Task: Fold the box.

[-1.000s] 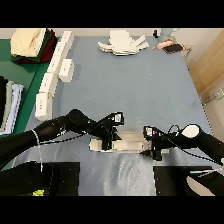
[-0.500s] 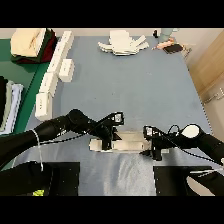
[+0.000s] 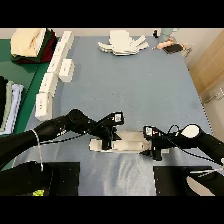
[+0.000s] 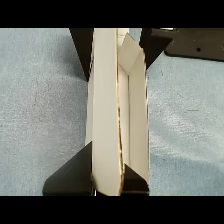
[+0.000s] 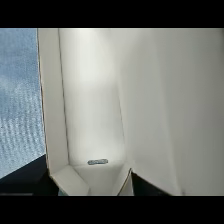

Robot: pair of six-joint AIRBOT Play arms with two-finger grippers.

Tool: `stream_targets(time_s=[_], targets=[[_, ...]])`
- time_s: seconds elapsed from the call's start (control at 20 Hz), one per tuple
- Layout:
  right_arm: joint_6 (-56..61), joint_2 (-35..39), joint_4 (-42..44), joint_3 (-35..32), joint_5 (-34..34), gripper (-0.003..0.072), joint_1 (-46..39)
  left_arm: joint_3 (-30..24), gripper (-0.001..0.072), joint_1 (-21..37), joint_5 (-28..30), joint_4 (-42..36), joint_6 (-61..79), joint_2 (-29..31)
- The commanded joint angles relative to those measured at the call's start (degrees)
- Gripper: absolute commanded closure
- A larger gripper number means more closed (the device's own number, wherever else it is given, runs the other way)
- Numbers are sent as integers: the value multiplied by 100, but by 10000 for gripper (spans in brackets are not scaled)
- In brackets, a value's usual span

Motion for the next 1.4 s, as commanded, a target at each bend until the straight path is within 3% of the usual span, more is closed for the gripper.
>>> stream_targets(time_s=[0.0, 0.35, 0.45, 0.65, 0.7, 0.75, 0.8, 0.9, 1.0, 1.05, 1.1, 1.15, 1.25, 1.35], targets=[[2, 0, 2, 0, -2, 98, -2, 7, 691, 2, -72, -39, -20, 2], [2, 0, 0, 0, -2, 98, -2, 9, 678, 4, -90, -35, -24, 4], [2, 0, 0, 0, -2, 98, -2, 11, 270, 7, -85, -37, -26, 4], [4, 0, 2, 0, -2, 98, -2, 11, 280, 24, -87, 74, -219, 33], [2, 0, 2, 0, -2, 98, -2, 11, 250, 52, -144, 264, -538, 94], [2, 0, 2, 0, -2, 98, -2, 11, 56, 105, -254, 577, -999, 216], [2, 0, 2, 0, -2, 98, -2, 11, 6, 184, -330, 970, -1576, 376], [4, 0, 2, 0, -2, 98, -2, 46, 5, 422, -778, 2083, -2876, 848], [2, 0, 0, 0, -2, 97, -2, 138, 17, 686, -1464, 3086, -4341, 1425], [2, 0, 0, 0, -2, 98, -2, 175, 230, 800, -1762, 3344, -5088, 1676], [2, 0, 2, 0, -2, 97, -2, 205, 577, 883, -2057, 3399, -5617, 1893], [2, 0, 2, 0, -2, 98, -2, 225, 690, 903, -2302, 3355, -5729, 2074], [2, 0, 2, 0, -2, 98, -2, 229, 691, 785, -2566, 2776, -6085, 2218], [4, 0, 2, 0, -2, 98, -2, 229, 691, 514, -2382, 1991, -6424, 2118]])
